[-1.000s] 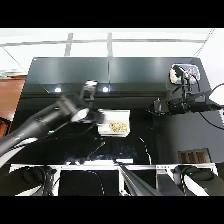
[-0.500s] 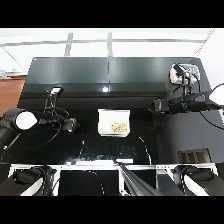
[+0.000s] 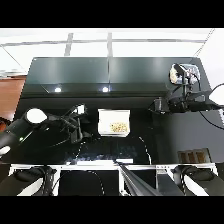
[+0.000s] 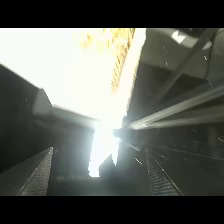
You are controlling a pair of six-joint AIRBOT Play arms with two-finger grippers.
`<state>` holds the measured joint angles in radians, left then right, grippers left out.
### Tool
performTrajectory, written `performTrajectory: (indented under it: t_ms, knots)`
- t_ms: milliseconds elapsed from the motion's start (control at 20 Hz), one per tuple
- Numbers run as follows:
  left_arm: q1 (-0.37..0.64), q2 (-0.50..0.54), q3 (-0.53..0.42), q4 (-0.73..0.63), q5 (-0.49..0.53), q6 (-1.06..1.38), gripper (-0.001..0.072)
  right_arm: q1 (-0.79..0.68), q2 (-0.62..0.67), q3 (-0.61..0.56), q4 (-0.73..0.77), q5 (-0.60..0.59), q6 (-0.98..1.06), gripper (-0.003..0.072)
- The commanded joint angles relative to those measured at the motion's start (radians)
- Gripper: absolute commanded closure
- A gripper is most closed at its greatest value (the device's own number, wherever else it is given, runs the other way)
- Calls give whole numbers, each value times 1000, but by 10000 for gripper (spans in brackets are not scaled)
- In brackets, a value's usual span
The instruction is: Fold the box and place the chain.
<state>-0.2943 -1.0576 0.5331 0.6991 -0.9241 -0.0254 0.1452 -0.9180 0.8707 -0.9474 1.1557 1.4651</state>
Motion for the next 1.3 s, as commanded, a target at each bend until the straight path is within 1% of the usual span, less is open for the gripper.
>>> performTrajectory:
  t_ms: [0,100,200,300,500,650,900,1100,1250]
  knots:
    - [-4,-156,50,-113,9,229,2,0,-1,0,0,0,1,367]
    - [-23,-215,69,-100,14,235,2,0,-1,0,0,0,1,368]
    - [-33,-243,69,-94,56,235,2,0,-1,0,0,0,1,368]
    - [-34,-259,71,-98,58,236,3,0,-1,0,0,-1,1,368]
    - [-35,-267,71,-137,75,273,4,0,-1,0,0,-10,1,368]
    - [-33,-283,83,-135,39,310,5,0,-1,0,0,-23,1,367]
    - [-35,-283,83,-135,22,311,5,0,-1,0,0,-27,0,368]
    - [-39,-283,83,-137,29,311,5,0,-1,0,0,-27,1,368]
    - [-39,-283,83,-164,29,313,5,0,-1,0,0,-33,1,368]
